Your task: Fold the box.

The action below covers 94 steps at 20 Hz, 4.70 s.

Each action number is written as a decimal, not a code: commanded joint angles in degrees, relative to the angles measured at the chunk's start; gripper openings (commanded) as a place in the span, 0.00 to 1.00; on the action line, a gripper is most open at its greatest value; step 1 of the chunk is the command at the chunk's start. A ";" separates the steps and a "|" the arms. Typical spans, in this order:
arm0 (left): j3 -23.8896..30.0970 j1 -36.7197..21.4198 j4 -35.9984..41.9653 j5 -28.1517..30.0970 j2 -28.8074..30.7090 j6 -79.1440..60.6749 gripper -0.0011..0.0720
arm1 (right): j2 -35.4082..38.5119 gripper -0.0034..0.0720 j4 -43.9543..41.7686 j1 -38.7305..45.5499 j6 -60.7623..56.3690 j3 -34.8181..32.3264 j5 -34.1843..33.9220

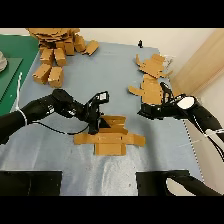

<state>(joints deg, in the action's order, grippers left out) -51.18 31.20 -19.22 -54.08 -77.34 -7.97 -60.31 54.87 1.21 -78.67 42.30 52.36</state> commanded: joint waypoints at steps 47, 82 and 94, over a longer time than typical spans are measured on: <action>5.16 4.13 -1.60 10.84 0.20 1.90 0.03 | 15.13 0.05 9.46 -17.77 10.05 -5.44 8.44; 5.16 4.15 -1.62 10.58 0.20 1.90 0.03 | 19.56 0.68 48.83 -56.85 5.16 -22.67 -19.58; 5.16 4.15 -1.62 10.60 0.20 1.90 0.03 | 19.67 0.72 49.55 -56.87 2.86 -22.51 -18.36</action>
<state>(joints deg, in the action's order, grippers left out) -46.04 35.38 -20.82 -43.51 -77.10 -6.04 -40.69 104.92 -55.68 -74.17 19.68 33.98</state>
